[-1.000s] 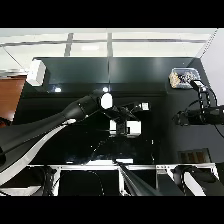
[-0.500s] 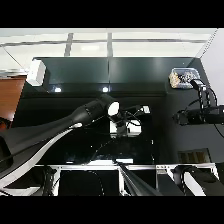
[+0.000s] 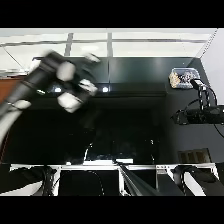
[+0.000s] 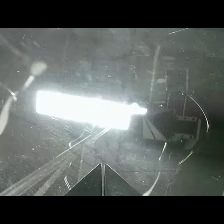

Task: Fold the box and place the chain.

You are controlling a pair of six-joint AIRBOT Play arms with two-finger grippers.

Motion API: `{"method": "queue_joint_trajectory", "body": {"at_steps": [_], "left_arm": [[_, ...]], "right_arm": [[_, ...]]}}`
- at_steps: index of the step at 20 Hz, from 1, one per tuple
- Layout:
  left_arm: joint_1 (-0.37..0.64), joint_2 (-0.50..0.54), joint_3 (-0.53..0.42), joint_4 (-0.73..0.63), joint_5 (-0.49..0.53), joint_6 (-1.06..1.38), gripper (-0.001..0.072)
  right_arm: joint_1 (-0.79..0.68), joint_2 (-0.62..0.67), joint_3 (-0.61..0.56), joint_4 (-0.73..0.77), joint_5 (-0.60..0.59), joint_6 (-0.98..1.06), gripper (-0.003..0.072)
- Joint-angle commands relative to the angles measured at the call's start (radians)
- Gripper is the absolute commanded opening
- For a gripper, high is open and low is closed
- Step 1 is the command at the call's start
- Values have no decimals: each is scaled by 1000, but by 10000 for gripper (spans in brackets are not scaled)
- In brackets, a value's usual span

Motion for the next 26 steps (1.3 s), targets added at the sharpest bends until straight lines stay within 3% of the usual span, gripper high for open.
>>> {"method": "queue_joint_trajectory", "body": {"at_steps": [1, 5, 7, 9, 12, 15, 19, 20, 21, 23, 26], "left_arm": [[346, 51, -18, 73, -64, -135, 405], [705, -21, -31, -143, -22, -92, 405], [823, -63, -31, -292, 21, 37, 405], [891, -103, -31, -359, 100, 128, 405], [909, -181, -23, -372, 212, 294, 406], [896, -290, 11, -375, 289, 308, 406], [865, -411, 111, -412, 318, 308, 411], [854, -416, 136, -412, 321, 308, 516], [841, -414, 165, -412, 319, 306, 714], [819, -407, 274, -407, 239, 307, 714], [799, -386, 516, -441, 96, 199, 704]], "right_arm": [[-1, 0, 0, 6, -6, 0, 16], [-1, 0, 0, 14, -19, 0, 16], [-1, 0, 0, 26, -27, 0, 16], [-1, 0, 0, 31, -28, 0, 16], [-1, 0, 0, 32, -39, 0, 16], [-1, 0, 0, 50, -93, 1, 16], [-1, 0, 0, 96, -139, 1, 16], [-1, 0, 0, 96, -138, 0, 16], [-1, 0, 0, 96, -138, 0, 16], [-1, 0, 0, 97, -141, 0, 16], [0, -1, 0, 130, -201, 0, 16]]}}
